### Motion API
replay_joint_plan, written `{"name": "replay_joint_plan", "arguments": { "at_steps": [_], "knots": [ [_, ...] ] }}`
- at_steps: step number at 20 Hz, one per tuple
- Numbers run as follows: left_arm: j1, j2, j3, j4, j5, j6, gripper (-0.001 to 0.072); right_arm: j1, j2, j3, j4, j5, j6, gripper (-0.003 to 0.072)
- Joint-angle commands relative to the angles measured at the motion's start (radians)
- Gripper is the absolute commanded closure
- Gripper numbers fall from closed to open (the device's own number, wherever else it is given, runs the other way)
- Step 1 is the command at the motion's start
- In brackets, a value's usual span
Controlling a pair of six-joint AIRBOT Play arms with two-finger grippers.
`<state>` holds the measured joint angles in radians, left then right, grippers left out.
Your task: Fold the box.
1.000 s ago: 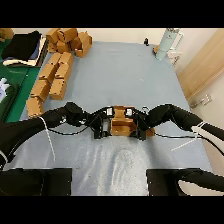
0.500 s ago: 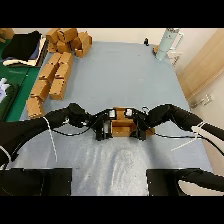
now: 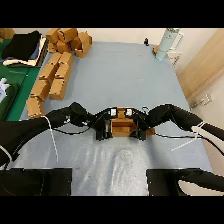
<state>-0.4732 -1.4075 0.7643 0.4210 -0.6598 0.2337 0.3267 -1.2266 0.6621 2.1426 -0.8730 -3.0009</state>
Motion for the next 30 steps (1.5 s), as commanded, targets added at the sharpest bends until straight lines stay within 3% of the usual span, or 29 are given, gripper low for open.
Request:
{"name": "replay_joint_plan", "arguments": {
  "at_steps": [1,10,29,30],
  "knots": [
    [-0.010,-0.004,0.036,0.077,-0.003,-0.100,0.0004,-0.001,0.000,0.000,0.000,0.000,0.000,0.0159],
    [-0.020,-0.018,0.060,0.208,-0.025,-0.232,0.0004,-0.001,0.000,0.000,0.000,0.000,-0.001,0.0159],
    [-0.069,-0.032,0.072,0.196,0.040,-0.230,0.0007,-0.001,0.000,0.000,0.000,0.000,0.000,0.0159],
    [-0.069,-0.038,0.072,0.193,0.037,-0.235,0.0068,-0.001,0.000,0.000,0.000,0.000,-0.001,0.0160]
  ]
}}
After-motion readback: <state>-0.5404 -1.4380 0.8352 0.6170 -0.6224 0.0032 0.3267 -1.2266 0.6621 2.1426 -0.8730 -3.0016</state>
